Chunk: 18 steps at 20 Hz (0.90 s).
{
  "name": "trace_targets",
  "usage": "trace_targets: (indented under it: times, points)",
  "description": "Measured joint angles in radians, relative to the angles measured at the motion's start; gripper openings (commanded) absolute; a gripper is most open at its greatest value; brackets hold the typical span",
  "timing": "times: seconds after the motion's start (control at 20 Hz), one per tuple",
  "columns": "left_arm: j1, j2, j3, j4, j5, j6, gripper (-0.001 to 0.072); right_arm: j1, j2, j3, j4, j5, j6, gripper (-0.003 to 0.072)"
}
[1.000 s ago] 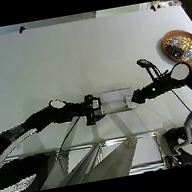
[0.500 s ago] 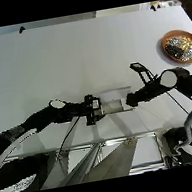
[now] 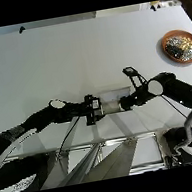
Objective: Fold the box and place the chain.
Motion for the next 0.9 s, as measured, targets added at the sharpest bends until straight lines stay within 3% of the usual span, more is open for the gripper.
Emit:
trace_targets:
  times: [0.45,0.5,0.9]
  points:
    - [0.000,0.000,0.000,0.000,0.000,0.002,0.0135,0.072,-0.022,0.022,-0.109,0.005,0.199,0.0490]
    - [0.000,0.000,0.000,0.000,0.000,0.002,0.0135,0.077,-0.025,0.022,-0.122,0.006,0.220,0.0452]
    - [0.000,0.000,0.000,0.000,0.000,0.001,0.0135,0.090,-0.072,0.023,-0.178,0.007,0.290,0.0371]
